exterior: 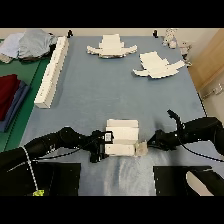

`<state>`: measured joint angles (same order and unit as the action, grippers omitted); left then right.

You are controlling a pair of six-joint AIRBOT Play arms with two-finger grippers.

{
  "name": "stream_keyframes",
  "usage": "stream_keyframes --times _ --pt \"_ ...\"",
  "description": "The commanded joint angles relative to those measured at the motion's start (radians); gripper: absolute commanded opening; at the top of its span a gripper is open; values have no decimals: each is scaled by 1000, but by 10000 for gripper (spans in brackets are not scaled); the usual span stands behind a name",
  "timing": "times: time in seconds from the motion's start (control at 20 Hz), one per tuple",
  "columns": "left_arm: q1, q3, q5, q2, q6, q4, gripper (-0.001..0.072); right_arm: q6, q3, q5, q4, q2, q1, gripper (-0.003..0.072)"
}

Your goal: Fold the box.

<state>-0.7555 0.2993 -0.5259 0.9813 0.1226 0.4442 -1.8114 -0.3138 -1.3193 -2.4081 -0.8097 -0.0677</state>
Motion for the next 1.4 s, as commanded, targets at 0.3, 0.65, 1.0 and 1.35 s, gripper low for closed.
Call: stream_keyframes --times 0.3,0.65,1.0,1.35 --pt "1 1 0 0 1 0 611 0 -11 84 -76 0 203 483" --pt "1 1 0 0 1 0 611 192 -62 259 8 0 414 441" --pt "1 1 0 0 0 0 611 455 -132 291 260 -2 551 440" --pt "1 1 0 0 0 0 611 577 -203 316 318 -85 677 400"
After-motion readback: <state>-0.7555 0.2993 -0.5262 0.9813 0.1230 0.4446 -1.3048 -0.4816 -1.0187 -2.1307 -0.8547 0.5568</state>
